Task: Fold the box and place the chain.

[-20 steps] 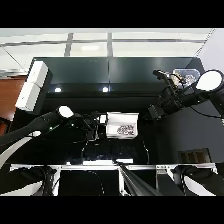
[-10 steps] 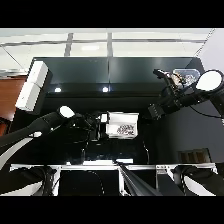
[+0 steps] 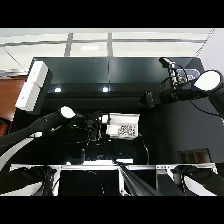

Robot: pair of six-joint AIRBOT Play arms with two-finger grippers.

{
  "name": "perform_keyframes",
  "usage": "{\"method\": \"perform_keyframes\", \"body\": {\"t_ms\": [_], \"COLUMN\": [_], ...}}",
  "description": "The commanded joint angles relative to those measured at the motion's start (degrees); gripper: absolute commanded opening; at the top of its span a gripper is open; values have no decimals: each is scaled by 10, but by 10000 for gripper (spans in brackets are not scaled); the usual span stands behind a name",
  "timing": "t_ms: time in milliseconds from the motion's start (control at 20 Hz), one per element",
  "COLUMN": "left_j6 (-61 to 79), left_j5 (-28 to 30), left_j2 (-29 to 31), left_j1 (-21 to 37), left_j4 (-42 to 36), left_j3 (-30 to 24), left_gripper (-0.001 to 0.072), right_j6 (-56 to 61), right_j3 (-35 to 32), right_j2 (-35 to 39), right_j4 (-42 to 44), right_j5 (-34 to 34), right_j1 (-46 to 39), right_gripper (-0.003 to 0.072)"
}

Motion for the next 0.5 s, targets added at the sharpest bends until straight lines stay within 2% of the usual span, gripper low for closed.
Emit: {"method": "perform_keyframes", "body": {"t_ms": [0, 150, 250, 450], "left_j6": [0, 0, 0, 0], "left_j5": [0, -2, -4, -5], "left_j2": [0, 0, 0, 0], "left_j1": [0, 0, 0, 0], "left_j4": [0, 0, 0, 0], "left_j3": [0, 0, 0, 0], "left_gripper": [400, 400, 400, 400], "right_j6": [-40, -224, -344, -439], "right_j3": [-8, -47, -46, -46], "right_j2": [-34, -47, -43, -27], "right_j4": [0, 26, 23, 40], "right_j5": [2, 27, 58, 89], "right_j1": [4, 34, 49, 50], "right_gripper": [661, 660, 660, 660]}}
